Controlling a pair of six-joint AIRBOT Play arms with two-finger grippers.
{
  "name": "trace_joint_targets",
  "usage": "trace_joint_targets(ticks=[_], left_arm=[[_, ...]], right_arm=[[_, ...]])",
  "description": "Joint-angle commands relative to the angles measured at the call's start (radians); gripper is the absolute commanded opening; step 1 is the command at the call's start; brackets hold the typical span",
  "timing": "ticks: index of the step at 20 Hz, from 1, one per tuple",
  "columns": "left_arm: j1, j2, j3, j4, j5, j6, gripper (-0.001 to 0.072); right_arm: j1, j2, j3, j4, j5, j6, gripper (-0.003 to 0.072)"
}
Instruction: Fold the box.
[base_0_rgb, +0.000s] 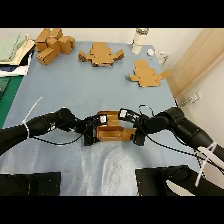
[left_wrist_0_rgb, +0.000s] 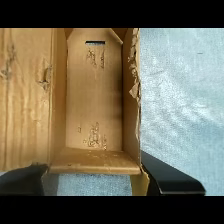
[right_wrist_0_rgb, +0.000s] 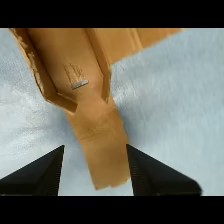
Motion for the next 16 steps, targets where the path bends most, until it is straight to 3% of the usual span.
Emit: trace_joint_targets(ticks=[1, 4, 13, 16], left_arm=[[0.001, 0.000, 0.000, 0.000, 0.001, 0.000, 0.0527], [0.001, 0.000, 0.000, 0.000, 0.001, 0.000, 0.0527], [0.001, 0.000, 0.000, 0.000, 0.001, 0.000, 0.0527], [0.001, 0.000, 0.000, 0.000, 0.001, 0.000, 0.0527]], right_arm=[[0.002, -0.064, -0.012, 0.030, 0.101, -0.172, 0.0603], [0.001, -0.069, -0.012, 0.095, 0.158, -0.238, 0.0603], [-0.029, -0.069, -0.035, 0.255, 0.177, -0.339, 0.0558], [-0.028, -0.069, -0.035, 0.280, 0.174, -0.351, 0.0350]])
